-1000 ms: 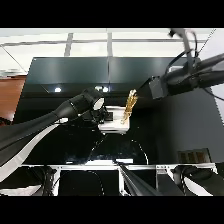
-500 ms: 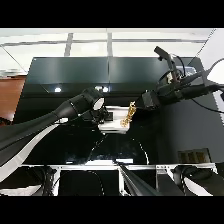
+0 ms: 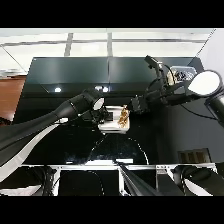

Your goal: Fold the box and place the chain.

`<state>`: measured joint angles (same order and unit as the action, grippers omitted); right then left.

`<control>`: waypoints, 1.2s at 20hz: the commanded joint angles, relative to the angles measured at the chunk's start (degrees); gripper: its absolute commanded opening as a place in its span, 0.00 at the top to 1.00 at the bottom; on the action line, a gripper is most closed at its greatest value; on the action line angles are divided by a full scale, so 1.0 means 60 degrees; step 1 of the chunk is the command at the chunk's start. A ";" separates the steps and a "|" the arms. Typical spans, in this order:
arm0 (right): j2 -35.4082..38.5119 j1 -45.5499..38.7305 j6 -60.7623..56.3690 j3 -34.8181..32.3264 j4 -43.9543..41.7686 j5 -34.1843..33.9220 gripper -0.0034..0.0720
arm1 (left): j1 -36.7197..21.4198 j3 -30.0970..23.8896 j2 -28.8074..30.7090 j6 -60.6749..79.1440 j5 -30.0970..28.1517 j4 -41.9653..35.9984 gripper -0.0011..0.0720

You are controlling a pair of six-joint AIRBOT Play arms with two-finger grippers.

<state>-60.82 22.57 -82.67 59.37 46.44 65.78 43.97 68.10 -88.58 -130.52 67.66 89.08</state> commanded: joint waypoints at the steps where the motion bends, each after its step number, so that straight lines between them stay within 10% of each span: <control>1: -0.0011 0.0317 -0.0546 -0.0557 0.0685 -0.0718 0.94 | -0.0007 0.0011 0.0000 0.0004 -0.0015 0.0000 0.95; 9: -0.0568 0.1384 -0.0688 -0.1162 0.0780 -0.1993 0.93 | -0.0007 0.0011 0.0000 0.0004 -0.0018 0.0000 0.95; 12: -0.0601 0.1300 -0.0681 -0.1158 0.0823 -0.1916 0.60 | -0.0007 0.0011 0.0000 0.0004 -0.0015 0.0004 0.95; 22: -0.0084 -0.0805 -0.0554 -0.1111 0.1453 -0.0474 0.60 | -0.0007 0.0011 -0.0171 -0.0302 -0.0102 -0.0306 0.95; 23: -0.0084 -0.0805 -0.0484 -0.1111 0.1453 -0.0426 0.60 | -0.0007 0.0011 -0.0171 -0.0656 -0.0040 -0.0470 0.92; 24: -0.0084 -0.0801 -0.0412 -0.1111 0.1450 -0.0415 0.60 | 0.0044 0.0015 -0.0160 -0.0827 -0.0004 -0.0506 0.68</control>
<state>-61.76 19.09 -85.95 52.64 54.85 61.91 44.01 68.12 -89.30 -132.27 67.05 87.94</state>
